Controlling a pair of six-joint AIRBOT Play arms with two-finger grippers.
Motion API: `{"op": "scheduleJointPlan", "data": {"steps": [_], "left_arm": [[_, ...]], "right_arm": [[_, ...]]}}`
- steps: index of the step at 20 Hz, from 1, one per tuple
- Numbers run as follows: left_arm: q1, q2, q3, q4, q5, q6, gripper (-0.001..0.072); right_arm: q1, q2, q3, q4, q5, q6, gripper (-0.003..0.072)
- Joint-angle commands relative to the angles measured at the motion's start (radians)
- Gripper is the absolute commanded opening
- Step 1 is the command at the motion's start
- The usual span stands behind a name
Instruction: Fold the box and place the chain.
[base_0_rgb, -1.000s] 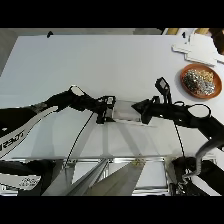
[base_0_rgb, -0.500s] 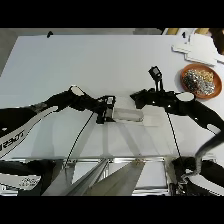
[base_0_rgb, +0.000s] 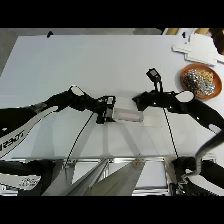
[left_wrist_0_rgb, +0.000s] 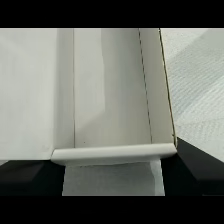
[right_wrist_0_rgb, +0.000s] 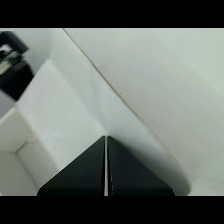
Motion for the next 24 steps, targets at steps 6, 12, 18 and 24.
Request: {"op": "scheduleJointPlan", "data": {"steps": [6, 12, 18, 24], "left_arm": [[0.000, 0.001, 0.001, 0.000, 0.001, 0.000, 0.0137], [0.000, 0.001, 0.001, 0.000, 0.000, 0.000, 0.0137], [0.000, 0.001, 0.001, 0.000, 0.001, 0.000, 0.0137], [0.000, 0.001, 0.001, 0.000, 0.001, 0.000, 0.0137]], "right_arm": [[0.001, 0.385, 0.001, -0.642, 0.364, 0.009, 0.0017], [-0.073, 0.357, -0.040, -0.756, 0.425, -0.165, 0.0017], [-0.082, 0.253, -0.158, -0.482, 0.255, -0.397, 0.0276], [-0.082, 0.134, -0.163, -0.355, 0.220, -0.561, 0.0186]]}}
